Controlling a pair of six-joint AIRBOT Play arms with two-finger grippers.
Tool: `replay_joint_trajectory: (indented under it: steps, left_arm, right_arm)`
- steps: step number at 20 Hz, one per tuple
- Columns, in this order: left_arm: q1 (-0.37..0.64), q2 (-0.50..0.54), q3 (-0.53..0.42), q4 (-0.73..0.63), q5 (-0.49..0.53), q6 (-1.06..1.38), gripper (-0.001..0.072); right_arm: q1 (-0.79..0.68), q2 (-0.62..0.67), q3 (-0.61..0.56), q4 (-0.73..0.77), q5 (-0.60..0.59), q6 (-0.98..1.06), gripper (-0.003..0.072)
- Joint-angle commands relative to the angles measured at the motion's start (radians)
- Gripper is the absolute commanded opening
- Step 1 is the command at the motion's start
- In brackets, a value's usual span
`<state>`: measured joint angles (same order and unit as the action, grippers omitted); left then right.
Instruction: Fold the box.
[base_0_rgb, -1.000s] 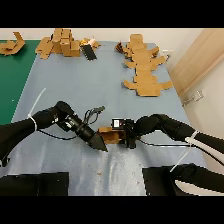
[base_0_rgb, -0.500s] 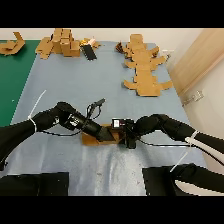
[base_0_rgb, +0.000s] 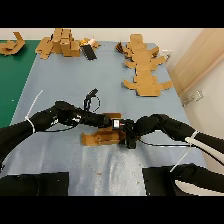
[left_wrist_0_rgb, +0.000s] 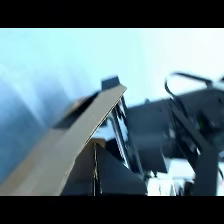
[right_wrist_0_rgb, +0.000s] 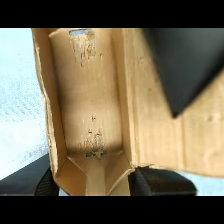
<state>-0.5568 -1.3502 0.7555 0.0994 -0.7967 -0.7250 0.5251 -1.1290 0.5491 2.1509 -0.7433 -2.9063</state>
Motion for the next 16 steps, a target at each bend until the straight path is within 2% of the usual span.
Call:
replay_joint_trajectory:
  steps: [1,5,9,16]
  left_arm:
    - [-0.010,0.001,0.001,0.101,0.138,-0.117,0.0006]
    - [-0.009,0.000,0.001,0.292,0.174,-0.298,0.0006]
    - [-0.010,-0.004,0.008,0.299,0.176,-0.313,0.0006]
    - [-0.010,-0.075,0.045,0.321,0.081,-0.346,0.0006]
  right_arm:
    - [0.000,0.000,0.000,0.000,0.000,0.000,0.0501]
    - [0.000,0.000,0.000,0.000,0.000,0.000,0.0502]
    - [0.000,0.000,0.000,0.000,0.000,0.000,0.0501]
    - [0.000,0.000,0.000,0.000,0.000,0.000,0.0502]
